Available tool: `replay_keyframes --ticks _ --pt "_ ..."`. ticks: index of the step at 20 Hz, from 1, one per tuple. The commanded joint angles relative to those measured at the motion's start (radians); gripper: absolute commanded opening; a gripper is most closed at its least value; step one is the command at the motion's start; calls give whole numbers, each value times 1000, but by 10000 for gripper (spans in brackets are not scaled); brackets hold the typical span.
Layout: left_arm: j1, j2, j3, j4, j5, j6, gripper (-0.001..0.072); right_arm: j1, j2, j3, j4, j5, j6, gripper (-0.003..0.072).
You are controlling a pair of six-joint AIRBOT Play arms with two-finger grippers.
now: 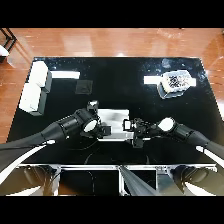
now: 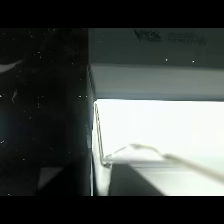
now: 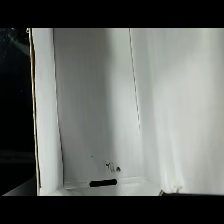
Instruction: Fold the box and place the chain.
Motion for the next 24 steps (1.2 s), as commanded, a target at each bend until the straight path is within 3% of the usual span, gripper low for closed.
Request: replay_keyframes --ticks 1,3,6,7,8,16,24 --pt "-1 -13 0 -16 4 2 87 0 -1 0 0 1 2 476" --pt "-1 -18 2 -18 8 5 20 0 -1 0 0 1 2 476" --pt "0 -18 2 -14 8 5 20 0 -1 0 1 2 3 477" --pt "0 -18 2 -14 7 5 20 0 0 0 0 2 3 509" --pt "0 -18 3 -14 5 5 20 0 2 0 0 2 5 696" --pt "0 -19 40 78 -56 5 19 0 118 0 -258 54 70 698" --pt "0 -31 40 97 -55 -2 19 0 116 0 -209 52 70 697"
